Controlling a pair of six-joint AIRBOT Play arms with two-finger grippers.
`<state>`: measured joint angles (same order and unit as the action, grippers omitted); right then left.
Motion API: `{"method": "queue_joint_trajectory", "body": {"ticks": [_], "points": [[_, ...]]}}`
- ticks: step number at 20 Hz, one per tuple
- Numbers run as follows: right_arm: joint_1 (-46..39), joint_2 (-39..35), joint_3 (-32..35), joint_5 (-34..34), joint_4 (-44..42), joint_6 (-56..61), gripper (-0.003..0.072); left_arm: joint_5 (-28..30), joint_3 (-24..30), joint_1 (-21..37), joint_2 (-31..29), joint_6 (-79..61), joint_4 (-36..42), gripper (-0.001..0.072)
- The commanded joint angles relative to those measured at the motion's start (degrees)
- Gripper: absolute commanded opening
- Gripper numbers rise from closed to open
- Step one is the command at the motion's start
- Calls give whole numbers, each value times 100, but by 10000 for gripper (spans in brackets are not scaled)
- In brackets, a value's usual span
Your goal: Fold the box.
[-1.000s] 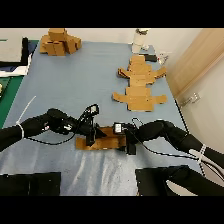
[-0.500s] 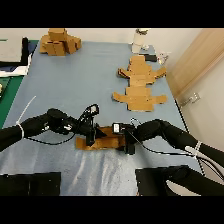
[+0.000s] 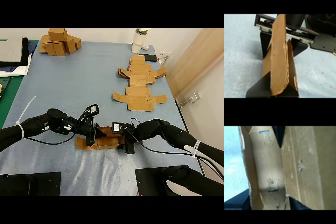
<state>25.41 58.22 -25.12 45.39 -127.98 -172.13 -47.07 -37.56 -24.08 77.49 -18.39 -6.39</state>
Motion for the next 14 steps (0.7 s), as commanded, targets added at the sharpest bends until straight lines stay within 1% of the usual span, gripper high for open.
{"method": "queue_joint_trajectory", "body": {"ticks": [1, 12, 14], "points": [[7, 4, -2, 37, 17, 2, 534, 4, 2, 0, 0, 0, 0, 14], [7, 4, -4, 42, 17, 2, 535, 4, 2, 0, 0, 0, 0, 14], [7, 4, -4, 39, 17, 7, 538, 2, 0, 0, 0, -2, 133, 14]]}}
